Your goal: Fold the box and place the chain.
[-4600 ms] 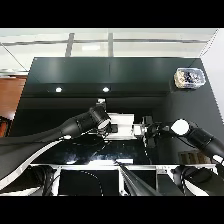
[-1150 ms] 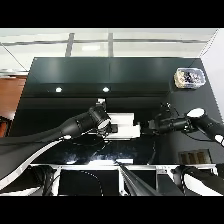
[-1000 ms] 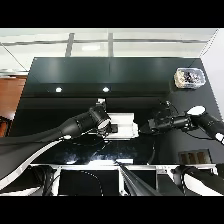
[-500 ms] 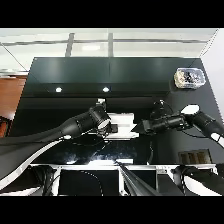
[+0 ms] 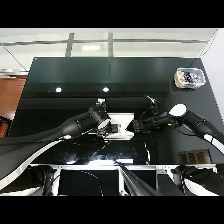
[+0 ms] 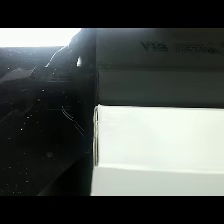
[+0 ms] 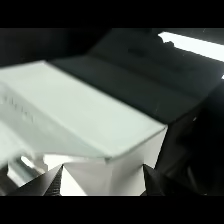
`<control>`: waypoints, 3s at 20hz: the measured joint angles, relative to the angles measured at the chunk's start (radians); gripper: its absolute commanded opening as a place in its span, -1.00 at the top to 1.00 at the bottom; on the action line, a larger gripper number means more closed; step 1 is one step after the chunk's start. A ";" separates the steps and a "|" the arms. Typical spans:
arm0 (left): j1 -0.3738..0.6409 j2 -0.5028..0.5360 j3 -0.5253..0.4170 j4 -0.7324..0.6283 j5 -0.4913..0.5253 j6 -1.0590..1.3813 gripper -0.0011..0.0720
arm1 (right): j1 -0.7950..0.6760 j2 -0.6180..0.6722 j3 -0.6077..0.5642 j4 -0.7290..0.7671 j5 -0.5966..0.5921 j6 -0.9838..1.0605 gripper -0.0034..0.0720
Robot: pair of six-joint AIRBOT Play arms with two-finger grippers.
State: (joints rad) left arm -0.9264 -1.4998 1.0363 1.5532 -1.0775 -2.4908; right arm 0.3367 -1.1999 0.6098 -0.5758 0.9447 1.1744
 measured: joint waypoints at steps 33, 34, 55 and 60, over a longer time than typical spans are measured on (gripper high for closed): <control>0.000 0.000 0.000 0.000 -0.002 0.000 0.89 | 0.382 -0.204 0.325 -0.755 0.146 0.915 0.48; 0.000 0.000 0.000 0.000 -0.002 0.000 0.89 | 0.382 -0.208 0.326 -0.750 0.142 0.925 0.58; 0.000 0.000 0.000 -0.002 -0.006 0.000 0.89 | 0.382 -0.212 0.335 -0.740 0.126 0.958 0.35; 0.000 0.000 0.000 -0.002 -0.006 0.000 0.89 | 0.382 -0.199 0.367 -0.744 0.167 0.896 -0.10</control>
State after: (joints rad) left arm -0.9264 -1.4998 1.0367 1.5513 -1.0836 -2.4905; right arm 0.7185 -1.3991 0.9771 -1.3197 1.1114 2.0708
